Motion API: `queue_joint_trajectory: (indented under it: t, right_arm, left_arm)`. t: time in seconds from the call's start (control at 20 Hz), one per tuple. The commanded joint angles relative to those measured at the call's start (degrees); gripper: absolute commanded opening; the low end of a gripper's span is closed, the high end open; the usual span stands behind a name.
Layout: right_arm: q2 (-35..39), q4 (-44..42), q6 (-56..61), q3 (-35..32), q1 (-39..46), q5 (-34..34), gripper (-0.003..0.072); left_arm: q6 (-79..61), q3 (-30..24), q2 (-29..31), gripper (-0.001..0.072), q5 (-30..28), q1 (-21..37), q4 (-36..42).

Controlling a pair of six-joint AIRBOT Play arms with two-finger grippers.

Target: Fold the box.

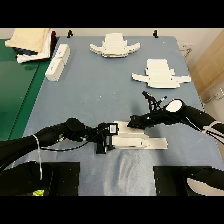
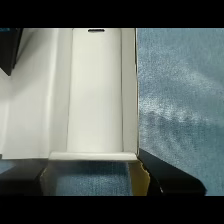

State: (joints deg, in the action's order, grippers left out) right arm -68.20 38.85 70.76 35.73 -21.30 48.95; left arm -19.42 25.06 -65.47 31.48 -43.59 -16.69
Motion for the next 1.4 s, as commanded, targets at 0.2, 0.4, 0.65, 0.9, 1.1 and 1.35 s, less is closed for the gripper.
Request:
queue_joint_trajectory:
  t: [0.2, 0.4, 0.65, 0.9, 1.1, 1.35]
  right_arm:
    - [0.7, -3.41, -5.14, 0.79, 0.0, 0.09, 0.0142]
    - [7.52, -0.83, -5.44, 2.93, 0.02, 0.79, 0.0142]
    - [20.87, 11.3, -6.03, 3.23, 0.17, 10.93, 0.0142]
    - [34.07, 16.13, -11.02, -3.5, 0.15, 26.51, 0.0422]
    - [39.63, 29.33, -13.25, -10.95, 0.17, 26.91, 0.0616]
    - [39.56, 37.22, -28.02, -14.95, 0.17, 16.74, 0.0616]
  left_arm:
    - [-0.07, 0.02, -0.02, 0.0594, 0.07, 0.0, -0.07]
    - [-0.07, 0.02, -0.02, 0.0594, 0.07, 0.0, -0.07]
    - [-0.07, 0.02, -0.02, 0.0594, 0.07, 0.0, -0.07]
    - [-0.07, 0.02, -0.02, 0.0594, 0.07, 0.0, -0.07]
    - [-0.07, 0.02, -0.02, 0.0594, 0.07, 0.0, -0.07]
    - [-0.07, 0.02, -0.02, 0.0594, 0.07, 0.0, -0.07]
